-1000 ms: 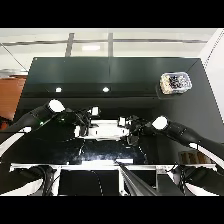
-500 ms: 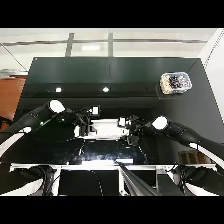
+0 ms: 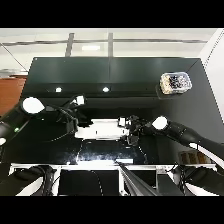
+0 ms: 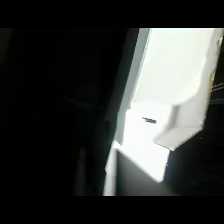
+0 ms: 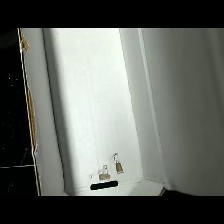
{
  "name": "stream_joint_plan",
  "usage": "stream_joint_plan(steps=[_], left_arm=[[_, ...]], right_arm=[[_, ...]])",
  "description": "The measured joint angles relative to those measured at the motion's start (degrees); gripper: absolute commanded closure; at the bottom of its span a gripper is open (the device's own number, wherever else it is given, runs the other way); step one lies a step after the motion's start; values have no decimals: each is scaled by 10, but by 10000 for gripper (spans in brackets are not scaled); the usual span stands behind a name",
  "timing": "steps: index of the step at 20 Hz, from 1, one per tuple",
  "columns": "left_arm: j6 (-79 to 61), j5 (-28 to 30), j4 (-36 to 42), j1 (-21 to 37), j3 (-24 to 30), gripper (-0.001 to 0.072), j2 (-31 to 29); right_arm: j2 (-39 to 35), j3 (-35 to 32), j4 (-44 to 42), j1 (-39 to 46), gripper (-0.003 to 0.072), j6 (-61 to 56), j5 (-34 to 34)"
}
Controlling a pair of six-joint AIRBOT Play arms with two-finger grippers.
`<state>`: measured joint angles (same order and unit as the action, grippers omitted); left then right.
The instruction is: Fold the box and place the chain.
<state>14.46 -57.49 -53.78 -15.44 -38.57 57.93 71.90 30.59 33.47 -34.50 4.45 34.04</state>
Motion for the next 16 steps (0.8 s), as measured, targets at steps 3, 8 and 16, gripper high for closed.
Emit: stream_joint_plan(steps=[3,8,16], left_arm=[[66,-69,10,3,1,680,-42],[108,-33,111,-27,8,680,-38],[119,146,154,-65,10,680,52]], right_arm=[[0,0,0,0,247,0,0],[0,0,0,0,248,0,0],[0,0,0,0,247,0,0]])
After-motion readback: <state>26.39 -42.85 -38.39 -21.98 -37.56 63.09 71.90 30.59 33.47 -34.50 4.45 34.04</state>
